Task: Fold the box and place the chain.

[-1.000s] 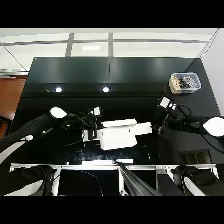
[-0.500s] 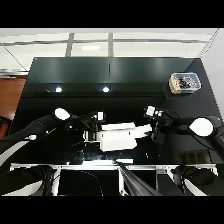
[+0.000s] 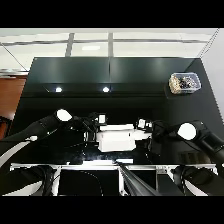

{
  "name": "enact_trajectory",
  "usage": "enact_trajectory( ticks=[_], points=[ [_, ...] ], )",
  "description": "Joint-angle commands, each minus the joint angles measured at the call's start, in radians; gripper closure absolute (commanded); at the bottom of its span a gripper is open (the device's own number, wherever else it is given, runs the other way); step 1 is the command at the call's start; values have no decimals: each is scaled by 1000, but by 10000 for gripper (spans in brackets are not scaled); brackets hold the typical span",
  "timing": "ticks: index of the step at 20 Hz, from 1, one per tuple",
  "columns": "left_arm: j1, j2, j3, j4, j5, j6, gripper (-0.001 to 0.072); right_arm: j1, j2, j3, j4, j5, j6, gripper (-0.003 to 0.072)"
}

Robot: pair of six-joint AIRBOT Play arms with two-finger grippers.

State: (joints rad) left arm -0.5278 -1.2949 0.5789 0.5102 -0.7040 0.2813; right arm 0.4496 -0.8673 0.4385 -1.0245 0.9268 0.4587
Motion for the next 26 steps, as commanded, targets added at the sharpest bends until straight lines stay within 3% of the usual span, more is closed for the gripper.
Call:
enact_trajectory(
  ticks=[1, 5, 8, 15, 26],
  points=[
    [-1, 0, 1, 3, 5, 0, 683, 83, -28, -40, 50, -93, -33, 52],
    [-1, 0, 1, 2, 5, 0, 683, 193, -93, -40, 160, -237, -72, 51],
    [-1, 0, 1, 2, 5, 0, 683, 232, -96, -34, 161, -330, -71, 51],
    [-1, 0, 1, 2, 5, 0, 682, 203, -83, 82, 106, -233, -70, 51],
    [-1, 0, 1, 2, 5, 0, 683, 194, -83, 91, 78, -236, -70, 52]
  ],
)
